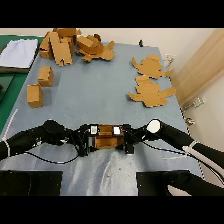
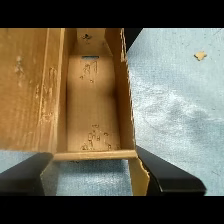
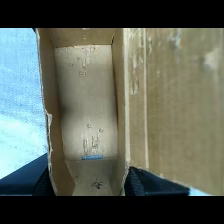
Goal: Fold the box.
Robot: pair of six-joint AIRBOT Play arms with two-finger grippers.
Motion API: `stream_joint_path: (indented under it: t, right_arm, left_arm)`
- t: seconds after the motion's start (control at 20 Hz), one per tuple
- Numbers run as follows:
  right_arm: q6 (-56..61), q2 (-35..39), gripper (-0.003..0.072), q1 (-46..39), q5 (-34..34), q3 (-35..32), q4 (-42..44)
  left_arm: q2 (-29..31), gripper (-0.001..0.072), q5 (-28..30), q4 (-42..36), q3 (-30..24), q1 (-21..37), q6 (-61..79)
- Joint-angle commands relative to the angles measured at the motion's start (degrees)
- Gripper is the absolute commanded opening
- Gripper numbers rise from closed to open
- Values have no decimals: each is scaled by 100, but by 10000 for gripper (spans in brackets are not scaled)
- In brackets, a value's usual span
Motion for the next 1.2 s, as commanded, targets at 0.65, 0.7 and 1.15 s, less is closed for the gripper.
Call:
stream_joint_path:
  t: [0.65, 0.7, 1.15]
  right_arm:
    - [579, 334, 712, -4, 2, 0, -20]
    - [640, 407, 712, -4, 2, 0, -76]
    - [1832, 1196, 712, -13, 109, 0, -734]
  left_arm:
    - [-2, 523, 17, 0, 2, 0, 2]
    - [0, 523, 17, 0, 2, 2, 2]
    - [0, 523, 17, 0, 2, 2, 2]
